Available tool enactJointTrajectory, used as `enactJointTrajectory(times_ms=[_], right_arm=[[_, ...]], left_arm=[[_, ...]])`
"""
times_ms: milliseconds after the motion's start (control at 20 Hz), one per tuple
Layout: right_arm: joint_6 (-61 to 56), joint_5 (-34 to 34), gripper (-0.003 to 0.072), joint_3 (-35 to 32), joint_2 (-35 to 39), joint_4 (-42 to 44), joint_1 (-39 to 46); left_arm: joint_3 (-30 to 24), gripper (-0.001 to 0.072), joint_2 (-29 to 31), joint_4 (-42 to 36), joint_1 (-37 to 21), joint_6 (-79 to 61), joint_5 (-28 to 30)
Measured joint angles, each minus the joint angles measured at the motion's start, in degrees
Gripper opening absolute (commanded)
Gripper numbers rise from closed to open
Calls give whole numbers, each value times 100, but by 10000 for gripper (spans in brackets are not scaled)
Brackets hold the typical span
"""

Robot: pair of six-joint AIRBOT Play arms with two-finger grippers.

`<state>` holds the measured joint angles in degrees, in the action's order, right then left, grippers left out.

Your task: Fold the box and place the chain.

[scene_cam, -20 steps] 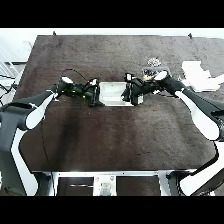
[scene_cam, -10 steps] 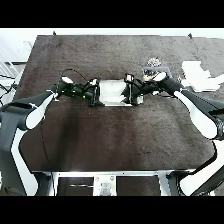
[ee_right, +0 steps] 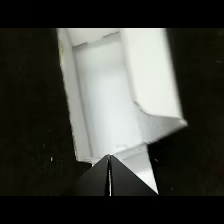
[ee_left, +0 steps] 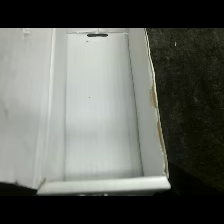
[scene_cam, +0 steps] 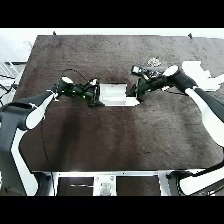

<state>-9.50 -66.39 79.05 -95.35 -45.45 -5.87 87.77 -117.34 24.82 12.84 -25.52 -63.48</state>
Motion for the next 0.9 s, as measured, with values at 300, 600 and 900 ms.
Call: enactJointTrajectory(times_ms=[300,600,900], right_arm=[[-2247,-74,14,-2,658,-323,802],[-3893,-22,14,-485,619,-431,1572],[-4365,409,14,-981,70,-76,1521]], left_arm=[[0,491,0,0,0,0,-2],[0,491,0,0,0,0,-2],[0,490,0,0,0,-2,-2]])
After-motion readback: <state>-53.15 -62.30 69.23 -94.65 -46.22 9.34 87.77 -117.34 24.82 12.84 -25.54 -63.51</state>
